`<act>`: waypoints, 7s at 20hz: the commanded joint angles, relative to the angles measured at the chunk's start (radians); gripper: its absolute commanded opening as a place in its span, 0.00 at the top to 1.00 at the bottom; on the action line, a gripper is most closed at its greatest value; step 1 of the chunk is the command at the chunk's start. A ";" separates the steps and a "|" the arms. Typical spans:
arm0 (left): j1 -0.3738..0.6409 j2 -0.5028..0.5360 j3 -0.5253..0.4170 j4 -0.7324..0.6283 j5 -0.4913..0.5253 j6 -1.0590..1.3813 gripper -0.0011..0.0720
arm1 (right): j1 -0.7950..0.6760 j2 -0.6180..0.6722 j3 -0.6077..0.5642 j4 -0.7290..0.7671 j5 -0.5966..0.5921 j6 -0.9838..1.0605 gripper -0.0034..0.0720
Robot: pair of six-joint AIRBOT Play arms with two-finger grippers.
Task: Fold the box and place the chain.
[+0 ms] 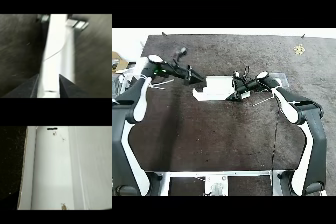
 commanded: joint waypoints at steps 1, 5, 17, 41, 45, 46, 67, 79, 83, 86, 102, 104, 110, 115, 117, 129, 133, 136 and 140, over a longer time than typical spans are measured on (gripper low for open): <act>-0.005 0.016 -0.029 -0.054 -0.177 -0.226 0.63 | 0.001 0.000 0.000 0.000 0.001 0.000 0.38; -0.072 0.016 -0.036 -0.012 -0.124 -0.204 0.97 | 0.001 0.000 0.000 0.000 0.001 0.000 0.37; -0.098 0.013 -0.036 0.097 0.296 -0.299 0.97 | 0.001 0.000 0.001 0.000 0.001 0.000 0.38; -0.099 0.040 0.015 0.147 0.290 -0.235 0.97 | 0.001 0.000 0.000 0.000 0.001 0.000 0.38; -0.099 0.166 0.015 0.288 0.270 -0.200 0.97 | 0.001 0.000 0.000 0.000 0.001 0.000 0.38; -0.099 0.182 0.015 0.320 0.248 -0.200 0.97 | 0.001 0.000 0.001 0.000 0.001 0.000 0.38; -0.143 0.183 -0.320 0.438 0.336 0.286 0.01 | 0.002 0.000 0.001 0.000 0.001 0.000 0.38; -0.166 0.183 -0.320 0.439 0.354 0.286 0.01 | 0.002 0.000 0.001 0.000 0.002 0.000 0.38; -0.166 0.183 -0.330 0.437 0.368 0.283 0.02 | 0.002 0.000 0.000 0.000 0.001 0.000 0.38; -0.166 0.183 -0.354 0.437 0.389 0.284 0.27 | 0.002 0.000 0.000 0.000 0.001 0.000 0.38; -0.196 0.183 -0.356 0.357 0.379 0.296 0.72 | 0.002 0.000 0.000 0.000 0.001 0.000 0.38; -0.211 0.183 -0.356 0.353 0.402 0.295 0.72 | 0.002 0.000 0.001 0.000 0.001 0.000 0.38; -0.211 0.183 -0.356 0.346 0.414 0.294 0.72 | 0.002 0.000 0.001 0.000 0.001 0.000 0.38; -0.211 0.151 -0.356 0.309 0.396 0.295 0.72 | 0.002 0.000 0.001 0.000 0.001 0.000 0.38; -0.211 0.151 -0.356 0.286 0.396 0.295 0.72 | 0.002 0.000 0.001 0.000 0.001 0.000 0.38; -0.211 0.153 -0.355 0.298 0.422 0.249 0.01 | 0.002 0.000 0.000 0.000 0.001 0.000 0.38; -0.185 0.158 -0.355 0.302 0.417 0.196 0.29 | 0.002 0.000 0.001 0.000 0.001 0.000 0.38; -0.141 0.178 -0.331 0.303 0.339 0.175 0.90 | 0.002 0.000 0.001 0.000 0.001 0.000 0.38; -0.111 0.247 -0.233 0.459 0.262 -0.127 0.97 | 0.002 0.000 0.001 0.000 0.001 0.000 0.38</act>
